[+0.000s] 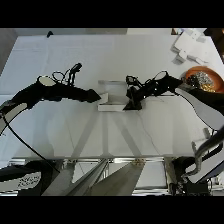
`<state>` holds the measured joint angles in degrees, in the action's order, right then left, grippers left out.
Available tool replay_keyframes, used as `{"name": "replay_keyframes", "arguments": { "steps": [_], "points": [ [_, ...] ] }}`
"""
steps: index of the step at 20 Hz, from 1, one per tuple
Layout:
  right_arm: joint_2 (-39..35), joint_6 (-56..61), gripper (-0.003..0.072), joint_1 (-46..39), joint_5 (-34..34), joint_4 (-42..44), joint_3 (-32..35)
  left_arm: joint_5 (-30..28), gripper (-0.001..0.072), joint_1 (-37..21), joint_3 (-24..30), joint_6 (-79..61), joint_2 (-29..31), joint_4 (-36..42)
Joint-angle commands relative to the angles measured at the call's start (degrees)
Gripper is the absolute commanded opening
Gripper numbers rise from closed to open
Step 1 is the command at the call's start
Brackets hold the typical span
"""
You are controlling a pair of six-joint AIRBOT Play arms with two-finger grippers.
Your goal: Fold the box and place the chain.
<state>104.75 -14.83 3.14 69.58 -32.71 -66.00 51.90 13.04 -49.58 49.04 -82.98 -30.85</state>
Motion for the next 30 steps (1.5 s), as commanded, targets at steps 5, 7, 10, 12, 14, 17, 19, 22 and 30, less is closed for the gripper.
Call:
{"name": "replay_keyframes", "arguments": {
  "steps": [5, 7, 10, 12, 14, 17, 19, 22, 30],
  "points": [
    [0.0, 0.0, 0.0401, 0.0, 0.1, 0.0, 0.0, 3.1, 0.0522, -0.6, 0.0, 0.0, 0.0, -3.4],
    [0.0, 0.0, 0.0401, 0.0, 0.1, 0.0, 0.0, 3.2, 0.0522, -1.0, 0.0, 0.0, 0.1, -3.2],
    [0.0, 0.0, 0.0401, 0.0, 0.1, 0.0, 0.0, 3.2, 0.0522, -1.0, 0.0, -0.1, 0.5, -3.3],
    [0.0, 0.0, 0.0401, 0.0, 0.1, 0.0, 0.0, 3.2, 0.0523, -1.0, 0.0, -0.2, 0.7, -3.3],
    [0.0, 0.0, 0.0401, 0.0, 0.1, 0.0, 0.0, 3.2, 0.0523, -1.0, 0.0, -0.2, 0.7, -3.3],
    [0.0, 0.0, 0.0401, 0.0, 0.1, 0.0, 0.0, 2.9, 0.0523, -1.0, 0.0, -0.1, 0.7, -2.4],
    [0.0, 0.0, 0.0401, 0.0, 0.0, 0.0, 0.0, 1.9, 0.0523, -0.8, 0.0, -0.1, 0.7, -2.0],
    [0.0, 0.0, 0.0401, 0.0, 0.1, 0.0, 0.0, 0.4, 0.0524, -0.8, 0.0, 0.5, 0.5, -1.2],
    [0.0, 0.0, 0.0401, 0.0, 0.1, 0.0, 0.0, 1.9, 0.0525, 1.4, 0.0, 0.5, -2.7, 3.3]
  ]
}}
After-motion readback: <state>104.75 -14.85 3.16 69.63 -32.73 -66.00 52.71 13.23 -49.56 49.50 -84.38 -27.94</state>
